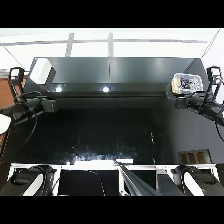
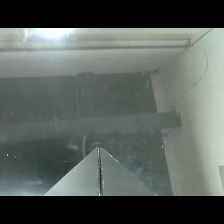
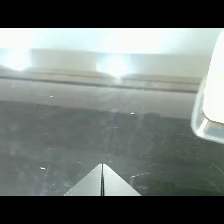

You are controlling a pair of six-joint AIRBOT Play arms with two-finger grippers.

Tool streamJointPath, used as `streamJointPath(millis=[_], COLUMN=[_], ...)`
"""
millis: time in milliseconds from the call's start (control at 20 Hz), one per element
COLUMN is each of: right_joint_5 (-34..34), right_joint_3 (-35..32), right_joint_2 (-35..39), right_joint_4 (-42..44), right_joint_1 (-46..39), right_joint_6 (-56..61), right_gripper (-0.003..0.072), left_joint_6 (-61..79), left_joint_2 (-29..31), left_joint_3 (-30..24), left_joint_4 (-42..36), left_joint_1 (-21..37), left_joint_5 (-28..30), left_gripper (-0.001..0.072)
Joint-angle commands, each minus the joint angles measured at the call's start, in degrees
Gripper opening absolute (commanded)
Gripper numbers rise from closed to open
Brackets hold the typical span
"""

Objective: Fold the box and place the chain.

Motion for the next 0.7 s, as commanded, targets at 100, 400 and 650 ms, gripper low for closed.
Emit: streamJointPath(millis=[100,400,650], right_joint_5=[-3.15,-3.17,-3.17], right_joint_3=[-0.79,-0.79,-0.79], right_joint_2=[0.15,0.15,0.15], right_joint_4=[-0.85,-0.85,-0.85], right_joint_1=[0.07,0.07,0.07], right_joint_6=[-0.2,-0.2,-0.2], right_gripper=[0.0011,0.0011,0.0011], left_joint_6=[0.02,0.02,0.0], left_joint_2=[2.86,2.78,2.49], left_joint_3=[-3.52,-3.52,-3.52], left_joint_4=[-1.16,-1.16,-1.16], left_joint_1=[-0.5,-0.5,-0.5], left_joint_5=[3.72,3.72,3.72], left_gripper=[0.0028,0.0028,0.0028])
